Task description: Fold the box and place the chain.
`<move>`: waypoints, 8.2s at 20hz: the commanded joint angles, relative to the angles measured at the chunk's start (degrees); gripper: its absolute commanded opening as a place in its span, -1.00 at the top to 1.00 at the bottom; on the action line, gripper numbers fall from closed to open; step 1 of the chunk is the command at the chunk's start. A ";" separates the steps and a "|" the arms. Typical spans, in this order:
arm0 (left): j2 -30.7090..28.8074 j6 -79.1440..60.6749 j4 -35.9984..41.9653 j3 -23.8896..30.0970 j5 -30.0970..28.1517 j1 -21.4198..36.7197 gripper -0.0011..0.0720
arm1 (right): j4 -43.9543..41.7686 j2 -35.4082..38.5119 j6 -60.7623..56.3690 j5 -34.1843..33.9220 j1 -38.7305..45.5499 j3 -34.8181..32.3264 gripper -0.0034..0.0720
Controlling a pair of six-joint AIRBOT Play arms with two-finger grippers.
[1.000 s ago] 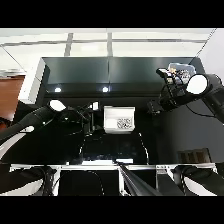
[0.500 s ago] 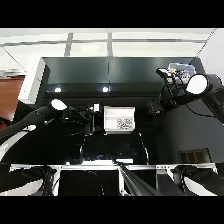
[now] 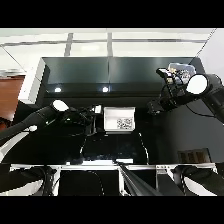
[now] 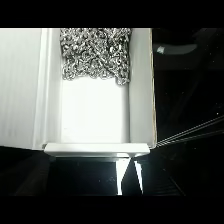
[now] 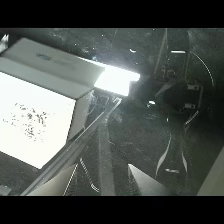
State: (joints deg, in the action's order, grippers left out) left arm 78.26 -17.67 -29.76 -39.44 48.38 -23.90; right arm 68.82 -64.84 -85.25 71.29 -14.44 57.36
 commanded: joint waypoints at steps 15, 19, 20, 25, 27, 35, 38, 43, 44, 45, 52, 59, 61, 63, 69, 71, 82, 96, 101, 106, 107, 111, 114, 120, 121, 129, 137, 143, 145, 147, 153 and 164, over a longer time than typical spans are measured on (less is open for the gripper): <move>1.42 -0.11 2.14 -1.77 -1.92 -3.02 -0.96 | -0.04 0.02 -0.02 -2.10 0.02 -0.02 -0.11; 1.42 -0.11 2.16 -1.81 -2.05 -3.06 -0.39 | 0.09 0.02 0.02 -2.36 0.02 -0.02 -0.11; 1.42 -0.11 2.16 -1.81 -2.05 -3.06 0.01 | 0.11 -0.02 0.02 -2.82 0.02 -0.02 -0.11; 1.42 -0.07 2.19 -1.81 -2.08 -3.04 0.07 | -4.46 -1.03 1.44 -10.51 -0.61 -0.02 -1.00; 1.42 0.11 2.21 -1.81 -2.14 -3.02 0.07 | -11.34 -2.99 5.22 -14.40 -0.83 0.00 -1.00; 1.42 0.37 2.19 -1.81 -2.08 -3.02 0.07 | -21.59 -6.93 52.52 -7.08 -2.58 1.81 -1.00; 1.42 0.37 2.19 -1.81 -2.08 -3.02 0.07 | -21.79 -6.29 60.26 -1.57 -2.95 1.88 -1.00; 1.42 0.39 2.19 -1.81 -2.05 -3.02 0.07 | -21.75 -6.29 66.36 -5.07 -6.49 -5.40 -1.00; 1.42 0.37 2.16 -1.81 -2.08 -3.02 0.07 | -21.70 -6.29 67.49 -6.43 -7.39 -6.43 -1.00; 1.42 0.39 2.19 -1.81 -2.08 -3.02 0.07 | -21.68 -6.32 68.50 -7.76 -8.22 -6.84 -1.00; 1.42 0.37 2.16 -1.81 -2.08 -3.02 0.07 | -21.53 -6.32 70.77 -11.96 -9.73 -6.86 -1.00; 1.42 0.37 2.16 -1.81 -2.08 -3.02 0.07 | -21.18 -6.32 70.73 -11.10 -9.73 -6.86 0.27; 1.42 0.37 2.16 -1.81 -2.08 -3.02 0.07 | -20.83 -6.32 70.71 -11.13 -9.73 -6.86 0.27; 1.42 0.37 2.16 -1.81 -2.08 -3.02 0.07 | -20.52 -6.32 70.62 -11.10 -9.73 -6.86 0.27; 1.42 0.37 2.16 -1.81 -2.08 -3.02 0.07 | -20.48 -6.32 70.51 -10.21 -9.73 -6.93 0.27; 1.42 0.37 2.16 -1.81 -2.08 -3.02 0.07 | -20.28 -6.32 70.51 -10.01 -9.73 -6.93 0.27; 1.42 0.37 2.16 -1.81 -2.08 -3.02 0.07 | -20.33 -6.32 70.03 -9.73 -9.73 -6.93 0.16; 1.42 0.37 2.16 -1.81 -2.08 -3.02 0.07 | -20.09 -6.49 65.48 -9.51 -9.73 -7.13 -0.11; 1.42 0.37 2.16 -1.81 -2.08 -3.02 0.07 | -20.13 -6.56 65.46 -10.08 -9.73 -9.07 -0.10; 1.42 0.37 2.16 -1.81 -2.08 -3.02 0.07 | -20.33 -5.33 62.47 -9.25 -9.64 -8.66 -0.10; 1.42 0.37 2.16 -1.81 -2.08 -3.02 0.07 | -20.33 -4.42 59.21 -8.13 -9.29 -7.82 -0.10; 1.42 0.37 2.16 -1.81 -2.08 -3.02 0.07 | -20.59 -0.70 39.19 0.96 -3.72 -6.56 -0.03; 1.42 0.37 2.16 -1.81 -2.08 -3.02 0.07 | -24.57 -0.72 33.22 4.92 -0.74 -9.94 0.88; 1.42 0.37 2.16 -1.81 -2.08 -3.02 0.07 | -49.11 -4.48 30.93 -9.51 -0.70 -18.01 0.88; 1.42 0.37 2.16 -1.81 -2.08 -3.02 0.07 | -49.13 -6.10 30.23 -10.47 -0.76 -18.01 0.88; 1.42 0.37 2.16 -1.81 -2.08 -3.02 0.07 | -40.33 -12.68 26.64 -16.04 -4.24 -18.03 0.88; 1.42 0.74 2.27 -1.81 -2.05 -3.02 0.07 | -39.91 -10.16 30.60 -7.34 -2.71 -14.12 0.88; 1.38 4.83 5.29 -1.81 -4.13 -3.02 -0.11 | -30.75 2.75 27.30 2.10 12.79 -9.44 0.88; 0.92 4.87 5.05 -1.90 -4.13 -2.69 -0.82 | -27.41 6.84 25.73 5.25 19.54 -9.44 0.88; -0.31 4.90 2.62 -2.84 -1.81 -2.08 -0.96 | -24.11 9.97 25.55 9.81 25.53 -9.46 0.88; -4.33 4.87 5.81 -7.43 1.79 -3.72 -0.96 | -20.85 13.20 25.09 11.67 33.33 -11.17 0.88; 11.67 15.58 8.20 -19.61 -1.84 -12.39 -0.96 | -22.69 13.20 25.55 8.07 33.22 -13.49 0.88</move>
State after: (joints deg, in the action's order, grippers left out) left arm 87.35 -4.38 -21.82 -57.65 46.94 -35.59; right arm 46.13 -51.70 -60.10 79.66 18.72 44.01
